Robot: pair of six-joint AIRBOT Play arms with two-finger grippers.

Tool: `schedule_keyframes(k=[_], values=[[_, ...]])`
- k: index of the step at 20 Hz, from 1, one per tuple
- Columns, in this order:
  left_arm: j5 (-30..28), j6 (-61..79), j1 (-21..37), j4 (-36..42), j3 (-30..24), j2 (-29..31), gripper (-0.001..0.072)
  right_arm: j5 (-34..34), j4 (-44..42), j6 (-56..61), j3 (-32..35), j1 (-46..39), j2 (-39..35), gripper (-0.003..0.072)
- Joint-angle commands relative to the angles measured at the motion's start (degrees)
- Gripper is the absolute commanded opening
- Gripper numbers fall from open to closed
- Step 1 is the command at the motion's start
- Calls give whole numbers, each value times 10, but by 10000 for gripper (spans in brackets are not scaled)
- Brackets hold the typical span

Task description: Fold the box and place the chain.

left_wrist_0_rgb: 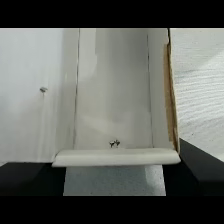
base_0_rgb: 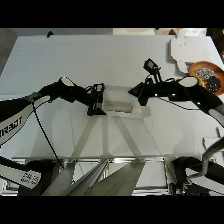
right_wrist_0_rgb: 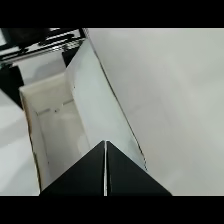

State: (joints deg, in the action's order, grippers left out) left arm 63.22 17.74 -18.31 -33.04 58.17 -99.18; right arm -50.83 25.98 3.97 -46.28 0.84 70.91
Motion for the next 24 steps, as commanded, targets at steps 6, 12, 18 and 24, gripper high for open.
schedule_keyframes(k=[6, 12, 18, 24], values=[[0, 0, 0, 0, 0, 0, 380, -75, 206, -1, 27, -31, -118, 234], [0, 0, 0, 0, 0, 0, 380, 10, 211, -120, 106, -17, -78, 344], [0, 0, 0, 0, 0, 0, 380, 43, 139, -181, 106, 25, 4, 342], [0, 0, 0, 0, 0, 0, 380, 72, 67, -210, 106, 32, 30, 339]])
